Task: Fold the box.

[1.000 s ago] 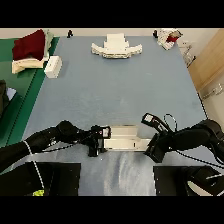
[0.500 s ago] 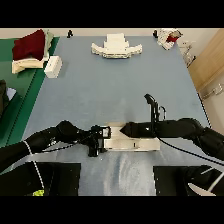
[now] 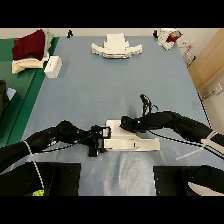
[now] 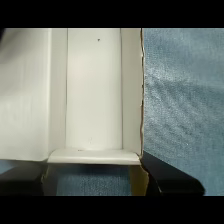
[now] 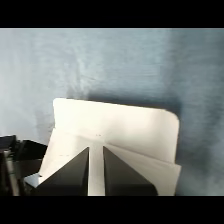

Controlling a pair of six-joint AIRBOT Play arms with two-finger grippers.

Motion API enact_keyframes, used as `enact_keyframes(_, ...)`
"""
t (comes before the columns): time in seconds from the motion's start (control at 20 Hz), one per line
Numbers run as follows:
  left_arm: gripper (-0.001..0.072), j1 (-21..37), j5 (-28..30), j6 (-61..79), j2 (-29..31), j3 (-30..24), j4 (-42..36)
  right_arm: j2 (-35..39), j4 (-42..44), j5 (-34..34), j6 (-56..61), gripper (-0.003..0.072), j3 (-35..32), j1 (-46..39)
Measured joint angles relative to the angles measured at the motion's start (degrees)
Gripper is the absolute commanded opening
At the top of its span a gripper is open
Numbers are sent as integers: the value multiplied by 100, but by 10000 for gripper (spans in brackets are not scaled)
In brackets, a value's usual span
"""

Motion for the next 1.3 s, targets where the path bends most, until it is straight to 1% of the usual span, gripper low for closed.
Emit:
enact_keyframes(0.25, 518, 0, -2, 2, 0, 0, -2, -262, -22, -96, -48, 146, 11, -2)
enact_keyframes(0.5, 518, 0, 0, 2, 0, 0, -2, -153, -76, -157, -140, 146, 42, -22)
enact_keyframes(0.65, 518, 0, 0, 0, 0, 0, -2, 269, -289, -186, -254, 147, 149, -24)
enact_keyframes(0.8, 518, 0, 0, 0, 0, 0, 0, 946, -861, -374, -302, 147, 256, -26)
enact_keyframes(0.9, 518, 0, 0, 0, 0, 0, 0, 1495, -1357, -767, -358, 180, 293, -26)
enact_keyframes(0.95, 518, 0, -2, 0, 0, 0, 0, 1777, -1589, -1084, -476, 181, 304, -26)
enact_keyframes(1.0, 518, 0, 0, 0, 0, 0, 0, 2022, -1753, -1425, -697, 260, 306, -24)
enact_keyframes(1.05, 518, 0, 0, 0, 0, 0, 0, 2262, -1858, -1825, -1034, 471, 302, -20)
enact_keyframes(1.1, 518, 0, 0, 0, 0, 0, 0, 2450, -1917, -2218, -1392, 611, 280, -13)
enact_keyframes(1.15, 518, 0, 0, 0, 0, 0, 0, 2608, -1969, -2621, -1799, 695, 240, -13)
enact_keyframes(1.25, 518, 0, 0, 0, 0, 0, 0, 2791, -2116, -3198, -2557, 701, 116, -11)
enact_keyframes(1.3, 518, 0, 0, 0, 0, 0, 0, 2833, -2208, -3370, -2896, 701, 37, -9)
